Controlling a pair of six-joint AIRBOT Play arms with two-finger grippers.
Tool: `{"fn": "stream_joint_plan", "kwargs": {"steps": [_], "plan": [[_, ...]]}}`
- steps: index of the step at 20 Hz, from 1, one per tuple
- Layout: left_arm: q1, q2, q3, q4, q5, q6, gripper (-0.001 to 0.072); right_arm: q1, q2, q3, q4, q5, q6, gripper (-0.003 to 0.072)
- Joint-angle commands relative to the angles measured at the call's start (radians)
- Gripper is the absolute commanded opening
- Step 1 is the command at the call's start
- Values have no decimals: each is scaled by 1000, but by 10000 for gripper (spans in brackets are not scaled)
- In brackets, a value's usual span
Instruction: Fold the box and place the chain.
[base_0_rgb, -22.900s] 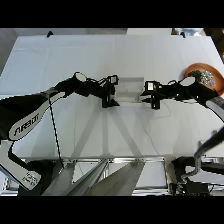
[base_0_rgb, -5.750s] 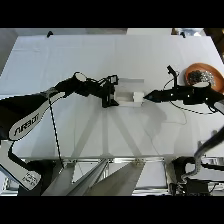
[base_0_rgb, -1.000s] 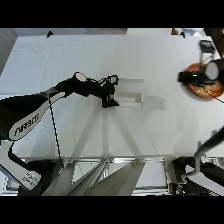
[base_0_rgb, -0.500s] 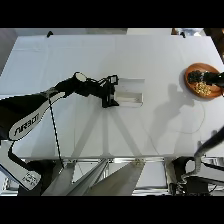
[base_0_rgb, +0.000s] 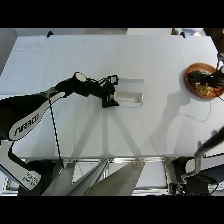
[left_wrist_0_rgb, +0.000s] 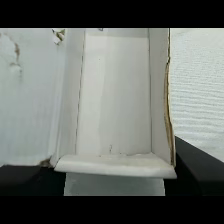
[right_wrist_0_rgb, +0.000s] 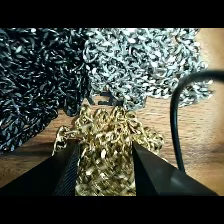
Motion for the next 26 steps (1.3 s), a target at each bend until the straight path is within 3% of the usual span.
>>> {"fn": "stream_joint_plan", "kwargs": {"steps": [1,3,4,5,12,19,26], "plan": [[0,0,0,0,0,0,157,2,-52,12,3,9,13,359],[0,0,0,0,0,0,157,7,-53,12,0,19,13,250],[0,0,0,0,0,0,157,8,-50,12,-2,33,13,86],[0,0,0,0,0,0,157,7,-44,12,-2,48,13,9],[0,0,0,0,0,0,157,7,135,12,-10,105,-9,7],[0,0,0,0,0,0,157,76,288,12,13,391,-145,6],[0,0,0,0,0,0,157,219,434,-43,62,406,-140,5]]}}
